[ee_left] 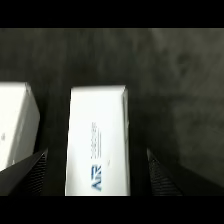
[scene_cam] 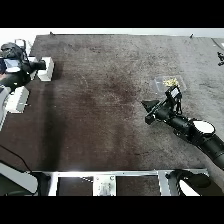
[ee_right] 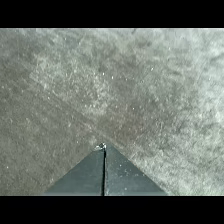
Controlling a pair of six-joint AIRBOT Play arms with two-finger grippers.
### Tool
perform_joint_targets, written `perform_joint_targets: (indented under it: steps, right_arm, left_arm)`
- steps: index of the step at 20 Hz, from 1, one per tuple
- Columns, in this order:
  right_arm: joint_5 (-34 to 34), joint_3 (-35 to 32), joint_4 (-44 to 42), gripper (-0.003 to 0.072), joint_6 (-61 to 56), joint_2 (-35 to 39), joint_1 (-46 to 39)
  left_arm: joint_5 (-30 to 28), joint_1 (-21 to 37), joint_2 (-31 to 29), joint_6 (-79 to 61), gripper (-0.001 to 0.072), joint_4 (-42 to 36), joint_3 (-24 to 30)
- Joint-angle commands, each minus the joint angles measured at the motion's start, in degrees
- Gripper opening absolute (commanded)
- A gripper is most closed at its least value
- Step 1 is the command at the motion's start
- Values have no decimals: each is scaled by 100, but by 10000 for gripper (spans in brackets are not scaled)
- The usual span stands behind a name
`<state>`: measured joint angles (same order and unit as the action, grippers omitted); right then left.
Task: Fold the box and place the chain.
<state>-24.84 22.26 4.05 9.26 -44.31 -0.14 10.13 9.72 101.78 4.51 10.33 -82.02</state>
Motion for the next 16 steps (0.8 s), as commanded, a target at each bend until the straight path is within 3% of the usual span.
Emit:
perform_joint_targets:
  steps: [1,2,3,4,8,13,16]
  right_arm:
    - [-17,4,-9,-17,-90,350,0]
    - [79,-2,0,-18,-262,522,0]
    - [160,-9,4,-18,-417,664,0]
    - [208,-22,0,-19,-459,787,0]
    - [619,-197,-2,-19,-516,1397,0]
    - [1228,-656,0,-19,-566,2323,0]
    - [1309,-1012,-2,-19,-568,2946,0]
  left_arm:
    - [691,4,-807,306,610,20,125]
    - [1038,4,-1082,417,260,20,219]
    - [1364,4,-1375,407,87,17,332]
    - [1609,-11,-1672,398,7,-4,485]
    - [1204,-393,-3209,-562,4,-131,1834]
    - [942,-798,-5423,-3132,3,-2726,4210]
    - [846,-1003,-6559,-4221,4,-3560,5394]
